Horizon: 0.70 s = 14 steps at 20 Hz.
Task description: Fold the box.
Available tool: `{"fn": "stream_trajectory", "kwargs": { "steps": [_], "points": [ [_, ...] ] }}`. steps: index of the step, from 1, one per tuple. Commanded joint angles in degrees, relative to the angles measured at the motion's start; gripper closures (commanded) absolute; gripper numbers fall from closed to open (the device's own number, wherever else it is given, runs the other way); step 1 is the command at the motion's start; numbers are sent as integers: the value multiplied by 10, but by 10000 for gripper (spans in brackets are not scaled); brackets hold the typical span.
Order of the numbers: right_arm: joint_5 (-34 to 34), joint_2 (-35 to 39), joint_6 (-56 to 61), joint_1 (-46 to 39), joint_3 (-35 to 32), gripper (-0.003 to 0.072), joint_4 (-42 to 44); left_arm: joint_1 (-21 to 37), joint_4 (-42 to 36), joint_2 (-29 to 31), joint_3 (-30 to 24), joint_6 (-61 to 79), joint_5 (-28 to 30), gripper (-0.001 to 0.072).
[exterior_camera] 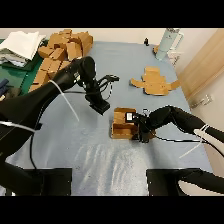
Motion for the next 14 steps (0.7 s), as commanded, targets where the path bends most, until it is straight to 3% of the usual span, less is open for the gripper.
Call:
{"fn": "stream_trajectory", "kwargs": {
  "steps": [1,4,8,10,14],
  "points": [
    [0,0,0,0,0,183,0,-12,-9,71,-120,152,119,699],
    [0,0,0,0,0,183,0,-27,-27,168,-264,275,248,699],
    [0,0,0,0,0,183,0,41,-235,264,-438,616,432,685],
    [0,0,0,0,0,183,0,56,-337,256,-486,803,436,18],
    [0,0,0,0,0,183,0,33,-512,200,-505,952,447,18]
  ]
}}
